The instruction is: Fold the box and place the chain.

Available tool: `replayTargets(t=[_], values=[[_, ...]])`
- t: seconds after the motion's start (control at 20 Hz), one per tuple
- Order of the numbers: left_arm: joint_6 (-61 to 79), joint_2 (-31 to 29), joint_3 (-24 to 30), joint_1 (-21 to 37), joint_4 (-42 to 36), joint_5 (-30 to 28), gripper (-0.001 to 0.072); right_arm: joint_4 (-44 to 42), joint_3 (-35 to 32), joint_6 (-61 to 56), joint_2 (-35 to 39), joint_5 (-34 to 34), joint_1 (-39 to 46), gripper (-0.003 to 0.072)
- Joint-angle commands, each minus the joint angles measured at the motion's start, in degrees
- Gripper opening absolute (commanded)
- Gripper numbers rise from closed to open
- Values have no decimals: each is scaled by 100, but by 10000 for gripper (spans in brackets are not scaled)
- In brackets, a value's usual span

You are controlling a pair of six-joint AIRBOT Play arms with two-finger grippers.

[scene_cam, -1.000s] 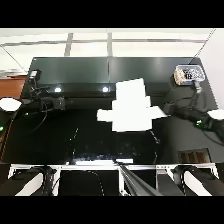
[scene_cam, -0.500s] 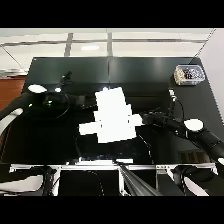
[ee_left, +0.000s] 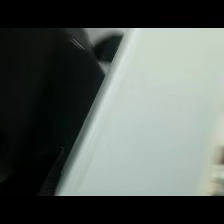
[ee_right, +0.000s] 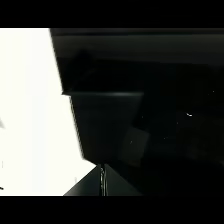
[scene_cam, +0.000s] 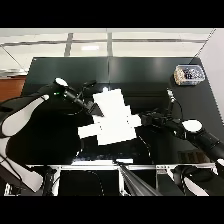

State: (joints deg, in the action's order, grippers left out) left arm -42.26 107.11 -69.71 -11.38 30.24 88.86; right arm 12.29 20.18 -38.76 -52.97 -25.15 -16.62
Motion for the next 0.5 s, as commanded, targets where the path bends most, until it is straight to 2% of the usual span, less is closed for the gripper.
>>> replayTargets(t=[0.0,0.1,0.15,0.2,0.25,0.3,0.35,0.4,0.45], values=[[-15,507,-560,-118,131,737,460,0,-2,-2,2,15,-4,14],[103,542,-778,-225,140,748,396,-2,-2,-4,2,13,-4,14],[170,542,-874,-275,140,761,392,15,-2,-2,2,13,-4,14],[173,546,-949,-306,181,774,316,35,-2,-2,2,13,-4,14],[205,549,-1005,-332,310,763,142,37,-2,-2,2,15,-4,14],[313,562,-1067,-363,476,754,26,57,-2,-2,0,15,-4,15],[310,566,-1095,-363,535,741,25,144,-2,-9,-7,52,-4,55],[306,564,-1115,-363,531,743,24,146,-2,-33,-7,116,0,445],[273,553,-1123,-356,535,769,23,179,39,-24,-4,122,63,720]])
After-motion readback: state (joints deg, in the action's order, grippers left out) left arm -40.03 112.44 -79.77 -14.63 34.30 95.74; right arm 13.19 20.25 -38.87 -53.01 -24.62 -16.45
